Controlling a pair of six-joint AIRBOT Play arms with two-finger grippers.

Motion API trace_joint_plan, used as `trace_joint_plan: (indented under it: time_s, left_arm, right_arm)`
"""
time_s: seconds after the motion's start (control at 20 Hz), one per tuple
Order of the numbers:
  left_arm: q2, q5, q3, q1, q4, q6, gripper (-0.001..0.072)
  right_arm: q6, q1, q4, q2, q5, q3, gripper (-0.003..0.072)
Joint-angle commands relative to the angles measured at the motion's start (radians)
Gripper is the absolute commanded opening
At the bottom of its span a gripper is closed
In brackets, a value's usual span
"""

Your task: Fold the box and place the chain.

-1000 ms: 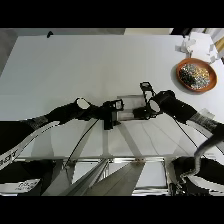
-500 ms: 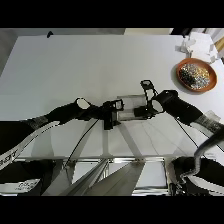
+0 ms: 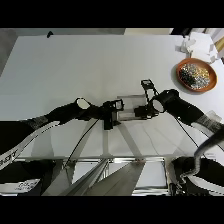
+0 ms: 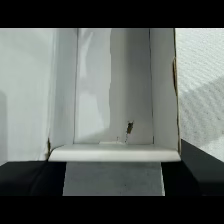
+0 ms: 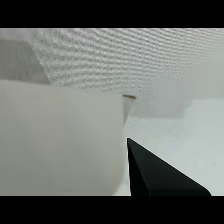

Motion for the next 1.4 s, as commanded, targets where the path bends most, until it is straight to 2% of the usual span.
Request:
trace_joint_plan:
  time_s: [0.0,0.3,0.45,0.6,0.8,0.95,1.2,1.35]
  left_arm:
    - [0.0,0.0,0.0,-0.001,0.0,-0.001,0.0253]
    - [0.0,0.0,0.0,-0.001,0.0,-0.001,0.0253]
    - [0.0,0.0,0.0,-0.001,0.0,-0.001,0.0253]
    - [0.0,0.0,0.0,-0.001,0.0,-0.001,0.0253]
    - [0.0,0.0,0.0,-0.001,0.0,-0.001,0.0253]
    - [0.0,0.0,0.0,-0.001,0.0,-0.001,0.0253]
    - [0.0,0.0,0.0,-0.001,0.0,-0.001,0.0253]
    - [0.0,0.0,0.0,-0.001,0.0,-0.001,0.0253]
  right_arm:
    - [-0.146,-0.002,-0.003,0.043,0.08,0.039,0.0299]
    - [-0.328,-0.127,-0.006,0.124,0.272,0.311,0.0297]
    - [-0.369,-0.26,-0.01,0.119,0.188,0.388,0.0293]
    - [-0.377,-0.439,-0.009,0.089,0.072,0.393,0.0288]
    - [-0.409,-0.66,-0.01,-0.043,-0.015,0.415,0.0268]
    - [-0.426,-0.781,-0.005,-0.185,-0.051,0.479,0.0268]
    - [-0.438,-0.835,-0.003,-0.403,-0.052,0.64,0.0268]
    - [-0.457,-0.833,0.052,-0.486,-0.086,0.7,0.0246]
